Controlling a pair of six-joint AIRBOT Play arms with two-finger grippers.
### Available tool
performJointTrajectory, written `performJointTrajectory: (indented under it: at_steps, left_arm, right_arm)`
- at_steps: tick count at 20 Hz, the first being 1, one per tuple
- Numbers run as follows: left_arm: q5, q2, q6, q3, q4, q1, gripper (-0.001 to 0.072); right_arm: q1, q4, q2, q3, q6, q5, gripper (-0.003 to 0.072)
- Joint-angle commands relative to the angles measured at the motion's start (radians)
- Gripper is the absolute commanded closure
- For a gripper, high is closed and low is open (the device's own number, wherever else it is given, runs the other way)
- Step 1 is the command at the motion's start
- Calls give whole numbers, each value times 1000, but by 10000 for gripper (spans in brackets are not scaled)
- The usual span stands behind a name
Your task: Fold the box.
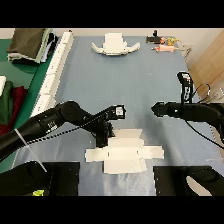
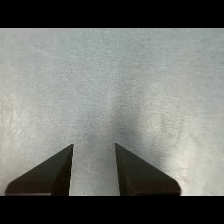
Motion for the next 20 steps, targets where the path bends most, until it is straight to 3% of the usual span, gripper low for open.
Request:
performJointTrajectory:
  at_steps: [1,6,10,12,20]
  left_arm:
    - [79,75,-6,0,51,-6,700]
    - [116,92,-6,-43,62,-15,700]
    - [283,94,-6,-119,66,-124,700]
    - [310,94,-36,-137,71,-158,700]
    - [192,94,-159,-143,171,-167,698]
  right_arm:
    - [0,0,0,0,-1,0,272]
    - [0,8,1,0,-1,-1,272]
    - [0,9,1,0,-1,-6,272]
    - [0,11,1,0,-1,-12,271]
    - [0,15,1,0,-7,-14,272]
